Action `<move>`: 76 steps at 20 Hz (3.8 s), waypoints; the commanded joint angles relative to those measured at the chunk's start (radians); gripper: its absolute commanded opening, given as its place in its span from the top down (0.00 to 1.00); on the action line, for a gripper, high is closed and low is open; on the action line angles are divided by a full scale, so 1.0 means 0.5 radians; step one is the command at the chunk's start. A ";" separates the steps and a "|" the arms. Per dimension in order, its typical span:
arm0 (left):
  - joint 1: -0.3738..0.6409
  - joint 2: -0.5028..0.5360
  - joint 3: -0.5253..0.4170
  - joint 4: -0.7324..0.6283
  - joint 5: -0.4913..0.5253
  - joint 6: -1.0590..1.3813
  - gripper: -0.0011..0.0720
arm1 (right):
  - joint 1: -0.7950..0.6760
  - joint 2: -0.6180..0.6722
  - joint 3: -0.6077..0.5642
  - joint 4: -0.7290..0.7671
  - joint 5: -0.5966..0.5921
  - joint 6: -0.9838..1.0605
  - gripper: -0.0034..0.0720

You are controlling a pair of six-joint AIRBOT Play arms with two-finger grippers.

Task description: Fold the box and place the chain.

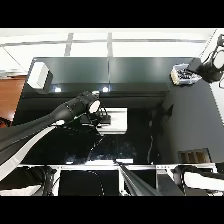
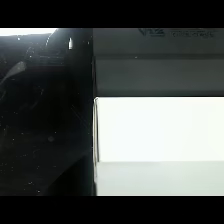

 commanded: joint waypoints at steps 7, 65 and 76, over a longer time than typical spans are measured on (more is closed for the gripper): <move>0.000 -0.001 0.002 0.004 -0.002 0.000 0.95 | -0.134 -0.912 0.951 0.290 0.319 0.002 0.17; 0.000 -0.001 0.002 -0.003 -0.002 0.000 0.95 | 0.520 1.138 0.636 1.096 0.951 -0.959 0.94; 0.000 -0.001 0.002 -0.003 -0.003 0.000 0.95 | 0.846 1.138 0.227 1.396 0.861 -0.985 0.94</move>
